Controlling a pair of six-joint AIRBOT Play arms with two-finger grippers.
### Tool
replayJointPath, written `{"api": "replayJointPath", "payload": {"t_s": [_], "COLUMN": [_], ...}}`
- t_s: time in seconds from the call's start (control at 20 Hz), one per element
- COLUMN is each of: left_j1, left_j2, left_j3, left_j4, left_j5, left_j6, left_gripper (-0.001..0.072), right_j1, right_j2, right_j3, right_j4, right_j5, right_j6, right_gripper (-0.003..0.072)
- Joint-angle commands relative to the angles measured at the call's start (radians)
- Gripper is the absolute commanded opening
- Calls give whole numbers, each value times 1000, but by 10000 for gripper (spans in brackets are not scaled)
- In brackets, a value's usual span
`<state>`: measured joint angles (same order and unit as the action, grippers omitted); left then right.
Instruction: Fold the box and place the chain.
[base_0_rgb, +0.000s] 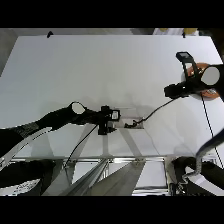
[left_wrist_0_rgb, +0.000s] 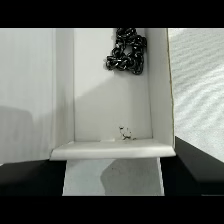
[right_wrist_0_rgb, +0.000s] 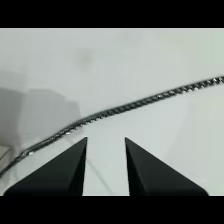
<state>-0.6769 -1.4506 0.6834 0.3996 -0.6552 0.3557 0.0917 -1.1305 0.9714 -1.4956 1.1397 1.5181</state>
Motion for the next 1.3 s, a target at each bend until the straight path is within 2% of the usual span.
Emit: {"api": "replayJointPath", "payload": {"t_s": [0.0,0.3,0.7,0.8,0.9,0.95,1.1,1.25], "left_j1": [0,0,0,0,0,0,0,0], "left_j2": [1,1,1,1,1,1,1,1], "left_j3": [0,0,0,0,0,0,0,0], "left_j4": [0,0,0,0,1,0,0,0], "left_j5": [0,0,0,0,0,0,0,0], "left_j6": [0,0,0,0,0,0,0,0], "left_gripper": [206,206,206,206,206,206,206,206], "right_j1": [-85,-85,-85,-85,-85,-84,-76,-72], "right_j2": [-124,-261,-340,-349,-349,-346,-294,-189], "right_j3": [-30,-32,-32,-32,-32,-32,-32,-32], "right_j4": [-15,0,-6,-6,-12,-13,-41,-53], "right_j5": [-51,-132,-148,-133,-125,-118,-107,-92], "right_j6": [3,30,75,82,82,72,44,43], "right_gripper": [297,296,281,253,140,12,15,15]}}
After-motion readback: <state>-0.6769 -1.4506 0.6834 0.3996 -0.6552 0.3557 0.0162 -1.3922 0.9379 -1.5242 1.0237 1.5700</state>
